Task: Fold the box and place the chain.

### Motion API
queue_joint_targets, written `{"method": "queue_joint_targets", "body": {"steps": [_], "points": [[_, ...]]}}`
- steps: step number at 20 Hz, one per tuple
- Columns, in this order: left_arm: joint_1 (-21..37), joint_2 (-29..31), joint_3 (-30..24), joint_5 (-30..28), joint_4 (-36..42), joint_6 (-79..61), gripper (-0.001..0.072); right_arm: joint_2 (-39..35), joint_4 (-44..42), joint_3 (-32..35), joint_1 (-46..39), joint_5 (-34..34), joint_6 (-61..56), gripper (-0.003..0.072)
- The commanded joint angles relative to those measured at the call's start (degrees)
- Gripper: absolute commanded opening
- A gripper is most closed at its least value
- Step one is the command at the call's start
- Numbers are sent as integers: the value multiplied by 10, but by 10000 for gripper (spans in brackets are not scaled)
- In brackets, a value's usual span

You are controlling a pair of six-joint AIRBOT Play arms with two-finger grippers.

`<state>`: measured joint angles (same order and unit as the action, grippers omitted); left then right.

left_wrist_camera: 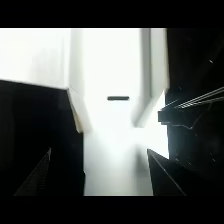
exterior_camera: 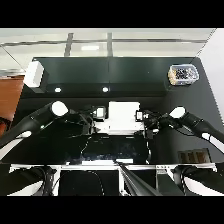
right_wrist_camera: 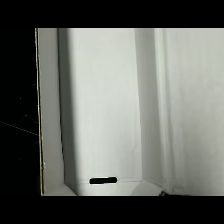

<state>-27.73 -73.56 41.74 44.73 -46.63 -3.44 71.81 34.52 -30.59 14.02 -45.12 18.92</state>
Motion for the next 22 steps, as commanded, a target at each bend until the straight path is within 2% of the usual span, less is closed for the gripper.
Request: {"method": "queue_joint_targets", "body": {"steps": [1, 4, 5, 7, 8, 17, 19, 22], "points": [[-9, -53, 40, 23, 30, -11, 716, 0, 0, 0, 0, 0, 0, 299], [-14, -55, 41, 40, 43, -13, 686, 0, 0, 0, 0, 0, 0, 299], [-15, -55, 41, 50, 41, -13, 611, 0, 0, 0, 0, 0, 0, 300], [-15, -55, 41, 59, 41, -13, 312, 0, 0, 0, 0, 0, 0, 300], [-15, -55, 41, 53, 41, -13, 216, 0, 0, 0, 0, 0, 0, 300], [-58, -70, 41, 25, 81, -6, 216, 0, 0, 0, 0, 0, 0, 299], [-61, -75, 41, 11, 114, -6, 216, 0, 0, 0, 0, 0, 0, 299], [-58, -75, 41, 2, 115, 12, 216, 0, 0, 0, 0, 0, 0, 299]]}}
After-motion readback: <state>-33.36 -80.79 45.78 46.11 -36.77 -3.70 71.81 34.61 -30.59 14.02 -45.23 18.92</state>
